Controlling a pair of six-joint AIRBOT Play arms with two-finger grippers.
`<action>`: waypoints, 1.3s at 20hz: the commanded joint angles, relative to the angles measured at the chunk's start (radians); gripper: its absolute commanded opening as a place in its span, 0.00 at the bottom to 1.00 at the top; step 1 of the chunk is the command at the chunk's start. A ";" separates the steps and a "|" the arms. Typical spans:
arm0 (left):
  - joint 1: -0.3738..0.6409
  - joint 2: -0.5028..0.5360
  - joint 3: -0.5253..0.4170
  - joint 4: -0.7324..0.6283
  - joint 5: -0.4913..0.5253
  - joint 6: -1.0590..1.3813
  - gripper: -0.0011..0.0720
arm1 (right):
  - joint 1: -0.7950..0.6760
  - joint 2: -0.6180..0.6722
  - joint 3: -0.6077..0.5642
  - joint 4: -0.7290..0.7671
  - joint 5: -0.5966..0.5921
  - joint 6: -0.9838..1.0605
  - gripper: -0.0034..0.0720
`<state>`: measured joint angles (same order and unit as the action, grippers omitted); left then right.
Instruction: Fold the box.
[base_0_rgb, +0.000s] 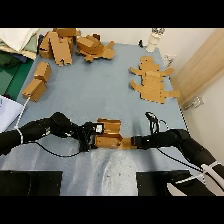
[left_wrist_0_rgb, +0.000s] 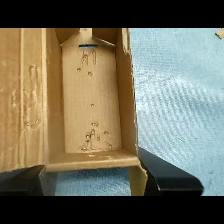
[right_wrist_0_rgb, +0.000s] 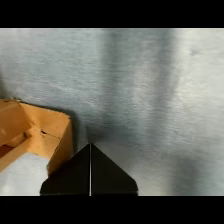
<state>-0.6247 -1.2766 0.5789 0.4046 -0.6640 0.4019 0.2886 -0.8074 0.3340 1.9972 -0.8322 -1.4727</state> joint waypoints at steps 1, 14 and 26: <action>0.001 0.000 0.000 0.000 0.000 0.000 0.45 | 0.000 -0.018 -0.006 0.132 0.031 -0.048 0.05; 0.001 0.000 0.000 0.000 0.000 0.000 0.45 | 0.000 0.044 -0.003 0.322 0.019 -0.163 0.05; 0.001 0.000 0.000 0.000 0.000 0.000 0.45 | 0.000 0.059 0.047 0.319 -0.038 -0.171 0.52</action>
<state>-0.6247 -1.2766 0.5789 0.4049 -0.6643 0.4023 0.2882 -0.7467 0.3748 2.3154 -0.8448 -1.6432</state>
